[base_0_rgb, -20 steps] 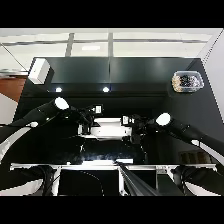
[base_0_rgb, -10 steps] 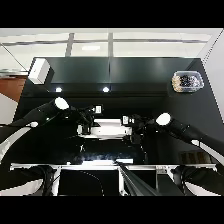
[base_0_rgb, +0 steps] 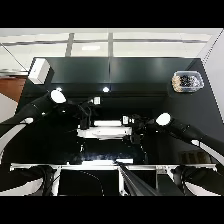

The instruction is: Fold the box and place the chain.

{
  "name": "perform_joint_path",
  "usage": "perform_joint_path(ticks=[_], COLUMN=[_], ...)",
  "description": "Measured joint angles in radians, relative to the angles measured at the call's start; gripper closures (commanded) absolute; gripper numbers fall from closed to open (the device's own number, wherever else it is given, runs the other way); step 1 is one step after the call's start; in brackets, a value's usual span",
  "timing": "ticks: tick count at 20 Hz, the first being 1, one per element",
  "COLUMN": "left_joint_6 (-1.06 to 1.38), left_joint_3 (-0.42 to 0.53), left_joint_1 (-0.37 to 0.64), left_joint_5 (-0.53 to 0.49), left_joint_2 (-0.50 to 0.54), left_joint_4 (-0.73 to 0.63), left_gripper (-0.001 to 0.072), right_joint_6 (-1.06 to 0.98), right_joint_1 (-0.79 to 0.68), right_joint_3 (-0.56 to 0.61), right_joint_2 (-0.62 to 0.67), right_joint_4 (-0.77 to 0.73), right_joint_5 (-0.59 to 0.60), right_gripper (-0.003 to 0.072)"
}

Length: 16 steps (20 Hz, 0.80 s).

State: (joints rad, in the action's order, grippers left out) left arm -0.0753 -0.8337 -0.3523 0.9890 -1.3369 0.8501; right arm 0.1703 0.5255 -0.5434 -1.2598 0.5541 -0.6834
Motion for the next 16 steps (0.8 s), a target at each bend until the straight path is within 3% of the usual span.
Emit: perform_joint_path(ticks=[1, 2, 4, 10, 14, 16], left_joint_6=[-0.051, -0.1, -0.179, -0.45, -0.599, -0.644], left_joint_3=[-0.007, -0.012, -0.019, 0.003, 0.105, 0.153], left_joint_1=[0.016, 0.039, 0.092, 0.216, 0.146, 0.069], left_joint_5=[0.012, 0.031, 0.061, 0.283, 0.352, 0.31], left_joint_2=[0.021, 0.046, 0.097, 0.21, 0.257, 0.274], left_joint_4=[0.028, 0.061, 0.103, 0.145, 0.031, -0.077], left_gripper=[0.0204, 0.034, 0.0684, 0.0682, 0.0682, 0.0682], right_joint_6=[-0.001, -0.001, 0.0, 0.0, 0.0, 0.0], right_joint_1=[0.0, 0.0, 0.0, 0.0, 0.0, 0.0], right_joint_3=[0.0, 0.0, 0.0, 0.0, 0.0, 0.0], right_joint_2=[0.0, 0.0, 0.0, 0.0, 0.0, 0.0], right_joint_4=[0.0, 0.0, 0.0, 0.0, 0.0, 0.0], right_joint_5=[0.0, 0.0, 0.0, 0.0, 0.0, 0.0], right_gripper=[0.015, 0.015, 0.015, 0.015, 0.015, 0.015])
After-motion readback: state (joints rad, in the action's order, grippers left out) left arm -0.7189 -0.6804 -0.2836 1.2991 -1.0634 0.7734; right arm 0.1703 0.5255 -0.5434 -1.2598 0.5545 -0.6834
